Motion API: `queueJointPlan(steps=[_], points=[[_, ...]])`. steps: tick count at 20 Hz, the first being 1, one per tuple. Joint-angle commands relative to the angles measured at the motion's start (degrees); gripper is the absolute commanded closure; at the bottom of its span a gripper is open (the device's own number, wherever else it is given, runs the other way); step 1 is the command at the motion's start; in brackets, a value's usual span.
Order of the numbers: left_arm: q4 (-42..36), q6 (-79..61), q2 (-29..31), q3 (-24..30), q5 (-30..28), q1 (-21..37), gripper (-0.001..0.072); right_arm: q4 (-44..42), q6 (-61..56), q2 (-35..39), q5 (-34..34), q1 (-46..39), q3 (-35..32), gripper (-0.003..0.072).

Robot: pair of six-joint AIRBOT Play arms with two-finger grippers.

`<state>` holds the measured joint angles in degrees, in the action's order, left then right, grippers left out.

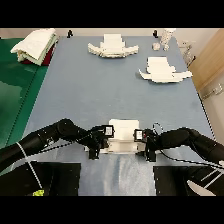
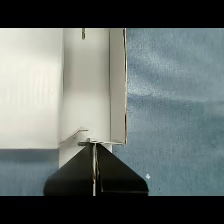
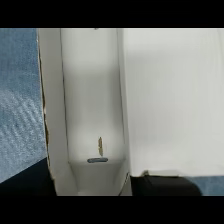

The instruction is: Fold the box.

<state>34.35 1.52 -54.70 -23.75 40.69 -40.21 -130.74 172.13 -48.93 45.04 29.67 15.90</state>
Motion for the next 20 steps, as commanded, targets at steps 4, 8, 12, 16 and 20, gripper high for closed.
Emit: queueJointPlan(steps=[4, 8, 12, 16, 20], points=[[-3.9, -1.2, -2.8, -0.7, -4.7, -2.7, 0.0697, 0.0, 0.0, 0.0, 0.0, 0.0, 0.0, 0.0172], [-5.7, -2.0, -3.0, -0.7, -4.7, -2.7, 0.0695, 0.0, 0.0, 0.0, 0.0, 0.0, 0.0, 0.0172], [-9.7, -2.2, -4.7, -0.7, -5.1, -2.7, 0.0318, 0.0, 0.0, 0.0, 0.0, 0.0, 0.0, 0.0172], [-9.9, -2.1, -4.9, -0.7, -5.2, -2.7, 0.0099, 0.0, 0.0, 0.0, 0.0, 0.0, 0.0, 0.0172], [-9.6, -1.4, -4.6, -0.7, -4.0, -2.6, 0.0121, 0.0, 0.0, 0.0, 0.0, 0.0, 0.0, 0.0172]])
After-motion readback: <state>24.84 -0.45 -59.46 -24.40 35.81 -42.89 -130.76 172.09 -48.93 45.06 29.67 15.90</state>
